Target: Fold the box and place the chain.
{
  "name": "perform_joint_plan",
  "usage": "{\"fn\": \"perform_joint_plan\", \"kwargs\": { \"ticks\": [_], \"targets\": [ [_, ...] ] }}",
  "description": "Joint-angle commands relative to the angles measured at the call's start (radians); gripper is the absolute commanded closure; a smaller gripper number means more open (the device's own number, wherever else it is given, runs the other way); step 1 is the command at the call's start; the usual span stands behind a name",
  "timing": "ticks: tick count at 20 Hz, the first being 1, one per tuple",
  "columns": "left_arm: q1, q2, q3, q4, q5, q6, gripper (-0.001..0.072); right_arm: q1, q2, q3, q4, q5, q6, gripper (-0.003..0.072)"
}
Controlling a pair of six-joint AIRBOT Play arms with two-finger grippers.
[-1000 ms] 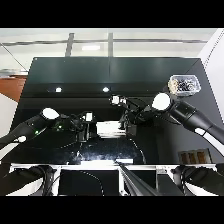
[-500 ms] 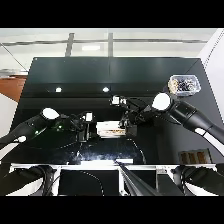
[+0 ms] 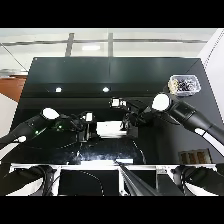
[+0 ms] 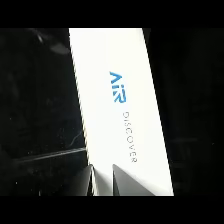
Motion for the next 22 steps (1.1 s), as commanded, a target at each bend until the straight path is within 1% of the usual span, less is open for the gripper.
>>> {"fn": "perform_joint_plan", "kwargs": {
  "ticks": [1, 6, 10, 14, 16, 18, 19, 21, 22],
  "targets": [
    [0.000, 0.000, 0.000, 0.000, 0.000, 0.000, 0.0228, 0.001, 0.000, 0.000, 0.003, -0.005, 0.000, 0.0538],
    [0.000, 0.000, 0.000, 0.001, 0.000, 0.000, 0.0229, 0.001, 0.000, -0.001, 0.004, -0.005, 0.000, 0.0538],
    [0.000, 0.000, 0.000, 0.000, 0.000, 0.000, 0.0228, 0.001, -0.003, -0.032, 0.007, -0.012, 0.003, 0.0539],
    [0.000, 0.000, 0.000, 0.000, 0.000, 0.000, 0.0228, 0.016, -0.011, -0.045, 0.007, -0.047, 0.010, 0.0539],
    [0.000, 0.000, 0.000, 0.000, 0.000, 0.000, 0.0228, 0.019, -0.009, -0.035, 0.040, -0.034, 0.019, 0.0539],
    [0.000, 0.000, 0.000, 0.000, 0.000, 0.000, 0.0228, 0.014, 0.010, 0.003, 0.041, 0.009, 0.122, 0.0540],
    [0.000, 0.000, 0.000, 0.000, 0.000, 0.000, 0.0228, -0.001, 0.020, 0.023, 0.042, 0.045, 0.204, 0.0562],
    [0.000, 0.000, 0.000, 0.000, 0.000, 0.000, 0.0228, -0.057, 0.034, 0.032, 0.073, 0.129, 0.370, 0.0576],
    [0.000, 0.000, 0.000, 0.000, 0.000, 0.000, 0.0228, -0.088, 0.032, 0.029, 0.101, 0.169, 0.435, 0.0656]
  ]
}}
